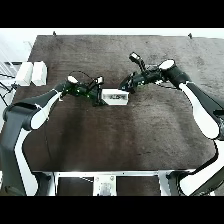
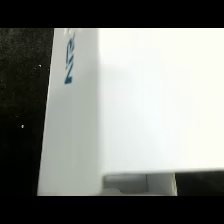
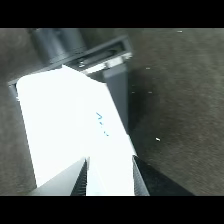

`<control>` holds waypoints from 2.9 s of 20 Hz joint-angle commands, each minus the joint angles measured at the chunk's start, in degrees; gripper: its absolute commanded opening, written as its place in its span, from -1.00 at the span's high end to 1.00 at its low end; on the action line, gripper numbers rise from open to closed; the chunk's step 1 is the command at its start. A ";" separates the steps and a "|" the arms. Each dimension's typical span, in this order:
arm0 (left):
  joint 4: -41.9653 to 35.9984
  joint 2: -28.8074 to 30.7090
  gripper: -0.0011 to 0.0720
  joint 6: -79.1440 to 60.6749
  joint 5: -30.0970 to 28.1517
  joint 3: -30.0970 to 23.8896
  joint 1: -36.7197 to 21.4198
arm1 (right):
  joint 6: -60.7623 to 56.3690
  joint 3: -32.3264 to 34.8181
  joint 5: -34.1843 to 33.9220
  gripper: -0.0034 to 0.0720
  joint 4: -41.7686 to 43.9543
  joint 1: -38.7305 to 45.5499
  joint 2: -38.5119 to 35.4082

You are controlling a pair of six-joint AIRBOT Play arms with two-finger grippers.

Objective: Fold the box and place the chain.

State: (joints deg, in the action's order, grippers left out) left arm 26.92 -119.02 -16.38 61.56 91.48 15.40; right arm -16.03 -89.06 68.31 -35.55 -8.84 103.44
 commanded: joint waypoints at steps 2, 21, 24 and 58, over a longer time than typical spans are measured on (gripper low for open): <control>0.02 0.02 -0.32 -0.04 -0.02 0.00 -0.02 | 0.76 -0.57 1.01 -0.01 -1.20 -1.86 0.02; 0.00 0.02 -0.32 -0.07 -0.02 0.00 -0.02 | 4.13 -0.72 2.21 -0.40 -6.08 -2.64 0.46; 0.00 0.02 -0.32 -0.09 -0.02 0.00 -0.02 | 4.11 -0.70 1.79 -0.37 -6.05 -2.67 0.98; 0.00 0.02 -0.32 -0.11 0.00 0.00 -0.02 | 4.04 -2.25 1.44 -0.31 -7.85 -3.54 1.49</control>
State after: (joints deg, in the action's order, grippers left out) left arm 26.92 -119.04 -16.53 61.60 91.48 15.38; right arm -11.94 -91.33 71.24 -42.15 -12.12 104.68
